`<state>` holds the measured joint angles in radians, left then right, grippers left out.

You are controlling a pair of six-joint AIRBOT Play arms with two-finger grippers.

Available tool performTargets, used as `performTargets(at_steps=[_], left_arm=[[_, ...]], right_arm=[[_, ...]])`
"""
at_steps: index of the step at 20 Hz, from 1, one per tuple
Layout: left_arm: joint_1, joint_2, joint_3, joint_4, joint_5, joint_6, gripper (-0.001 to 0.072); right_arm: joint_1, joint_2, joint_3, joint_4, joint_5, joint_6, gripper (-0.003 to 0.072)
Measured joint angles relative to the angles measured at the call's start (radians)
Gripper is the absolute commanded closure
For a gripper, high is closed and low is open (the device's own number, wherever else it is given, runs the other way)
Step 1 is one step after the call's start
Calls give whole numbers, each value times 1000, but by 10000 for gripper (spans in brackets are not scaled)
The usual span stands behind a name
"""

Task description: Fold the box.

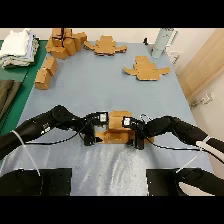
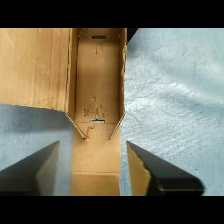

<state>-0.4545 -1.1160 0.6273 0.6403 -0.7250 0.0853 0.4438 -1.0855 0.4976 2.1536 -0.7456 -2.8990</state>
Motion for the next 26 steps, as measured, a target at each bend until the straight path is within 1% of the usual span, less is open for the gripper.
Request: performTargets(at_steps=[1, 3, 4, 13, 19, 20, 21, 22, 23, 24, 26], left_arm=[[2, -13, 0, -13, 2, 16, 270], [-3, -34, 0, -40, 13, 38, 457], [-9, -40, 1, -55, 23, 48, 484], [-35, -94, 1, -167, 53, 82, 485], [-67, -105, 1, -241, 113, 110, 485], [-72, -106, 1, -251, 116, 116, 483], [-77, -106, 1, -257, 125, 122, 466], [-79, -106, 1, -261, 125, 125, 376], [-82, -106, 1, -265, 127, 129, 215], [-84, -106, 1, -269, 126, 129, 160], [-86, -106, 1, -272, 125, 131, 159]], right_arm=[[0, 0, 0, 0, 0, 0, 129], [0, 0, 0, 0, 0, 0, 129], [0, 0, 0, 0, 0, 0, 129], [0, 0, 0, -1, 0, 0, 129], [0, 0, 0, -2, 0, 0, 129], [0, 0, 0, -2, 0, 0, 129], [0, 0, 0, -2, 0, 0, 129], [0, 0, 0, -3, 0, 0, 129], [0, 0, 0, -3, 0, 0, 129], [0, 0, 0, -3, 0, 0, 129], [0, 0, 0, -3, 0, 0, 129]])
